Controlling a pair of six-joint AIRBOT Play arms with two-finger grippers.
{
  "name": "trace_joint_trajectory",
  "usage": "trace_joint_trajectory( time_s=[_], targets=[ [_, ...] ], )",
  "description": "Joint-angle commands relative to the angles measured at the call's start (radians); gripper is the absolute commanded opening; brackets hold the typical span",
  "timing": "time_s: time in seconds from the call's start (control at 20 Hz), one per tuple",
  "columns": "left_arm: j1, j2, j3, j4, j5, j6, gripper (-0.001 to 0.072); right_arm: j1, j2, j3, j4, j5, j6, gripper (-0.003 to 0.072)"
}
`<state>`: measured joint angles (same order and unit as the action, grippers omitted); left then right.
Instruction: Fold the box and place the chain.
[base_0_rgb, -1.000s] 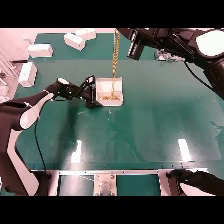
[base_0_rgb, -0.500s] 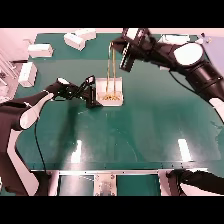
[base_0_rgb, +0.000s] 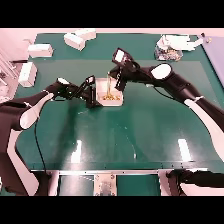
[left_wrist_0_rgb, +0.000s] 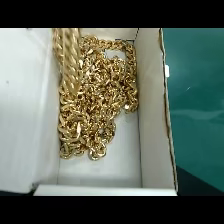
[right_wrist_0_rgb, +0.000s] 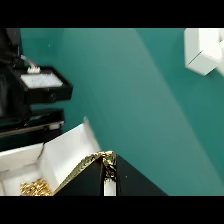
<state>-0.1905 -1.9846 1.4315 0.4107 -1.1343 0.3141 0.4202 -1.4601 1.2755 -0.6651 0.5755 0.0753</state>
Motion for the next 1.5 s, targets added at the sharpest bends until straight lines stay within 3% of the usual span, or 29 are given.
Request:
trace_joint_trajectory(
  time_s=[0.0, 0.3, 0.4, 0.45, 0.8, 0.9, 1.05, 1.15, 1.3, 1.45],
  targets=[
    [0.000, 0.000, 0.001, 0.000, 0.000, 0.000, 0.0630, 0.000, -0.070, -0.016, 0.003, 0.038, 0.034, 0.0003],
    [0.000, 0.000, 0.001, 0.000, 0.000, 0.000, 0.0629, 0.000, -0.145, -0.016, 0.001, 0.054, 0.052, 0.0027],
    [0.000, 0.000, 0.001, 0.000, 0.000, 0.000, 0.0630, -0.005, -0.145, -0.015, 0.000, 0.054, 0.052, 0.0300],
    [0.000, 0.000, 0.001, 0.000, 0.000, 0.000, 0.0630, -0.010, -0.145, -0.013, 0.000, 0.054, 0.052, 0.0325],
    [0.000, 0.000, 0.001, 0.000, 0.000, 0.000, 0.0629, -0.042, -0.024, 0.014, 0.010, 0.053, 0.051, 0.0323],
    [0.001, 0.000, 0.001, 0.000, 0.000, 0.000, 0.0629, -0.070, 0.021, 0.051, 0.010, 0.053, 0.026, 0.0267],
    [0.000, 0.001, 0.001, 0.000, -0.001, 0.000, 0.0630, -0.145, 0.021, 0.118, 0.013, 0.053, -0.006, 0.0261],
    [0.000, 0.000, 0.001, 0.000, 0.001, 0.000, 0.0630, -0.188, -0.010, 0.143, 0.072, 0.072, -0.064, 0.0262],
    [0.000, 0.000, 0.001, 0.000, 0.000, 0.000, 0.0629, -0.227, -0.106, 0.192, 0.220, 0.212, -0.185, 0.0262],
    [0.000, 0.000, 0.001, 0.000, 0.000, 0.000, 0.0630, -0.231, -0.222, 0.256, 0.258, 0.289, -0.244, 0.0261]
  ],
)
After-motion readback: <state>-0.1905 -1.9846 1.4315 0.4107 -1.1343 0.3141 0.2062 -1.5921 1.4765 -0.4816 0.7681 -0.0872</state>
